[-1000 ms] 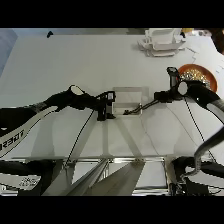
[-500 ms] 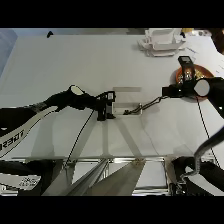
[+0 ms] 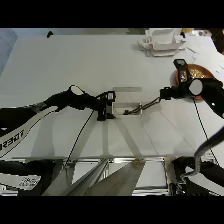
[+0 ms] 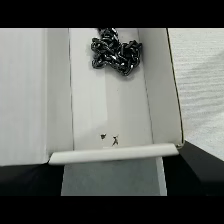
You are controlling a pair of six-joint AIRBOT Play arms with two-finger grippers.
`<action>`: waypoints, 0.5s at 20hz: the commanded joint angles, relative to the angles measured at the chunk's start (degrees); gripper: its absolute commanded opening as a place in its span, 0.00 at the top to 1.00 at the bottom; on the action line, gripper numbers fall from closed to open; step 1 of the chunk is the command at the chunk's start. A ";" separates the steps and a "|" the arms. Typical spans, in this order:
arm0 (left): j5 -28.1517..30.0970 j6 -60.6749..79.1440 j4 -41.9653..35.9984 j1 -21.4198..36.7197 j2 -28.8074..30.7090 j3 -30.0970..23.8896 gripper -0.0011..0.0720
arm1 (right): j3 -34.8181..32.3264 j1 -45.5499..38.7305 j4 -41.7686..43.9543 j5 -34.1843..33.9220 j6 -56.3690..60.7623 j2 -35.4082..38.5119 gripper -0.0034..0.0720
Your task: Fold the box and place the chain.
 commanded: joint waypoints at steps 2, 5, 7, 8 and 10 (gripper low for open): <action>0.02 0.00 0.02 0.04 0.04 -0.02 0.97 | 0.07 0.07 0.35 -0.87 -0.13 -6.27 0.66; 0.02 0.00 0.02 0.02 0.04 -0.02 0.97 | 0.07 0.09 0.35 -1.40 -0.11 -8.26 0.66; 0.00 0.00 0.02 0.02 0.04 -0.02 0.97 | 0.07 1.11 0.31 -1.51 -0.13 -9.66 0.66; 0.02 0.00 0.02 0.02 0.04 -0.02 0.97 | 0.07 1.99 0.24 -1.70 -0.20 -10.10 0.66; 0.00 0.00 0.02 0.02 0.04 -0.02 0.97 | 0.07 2.97 -0.39 -2.16 -0.52 -10.14 0.66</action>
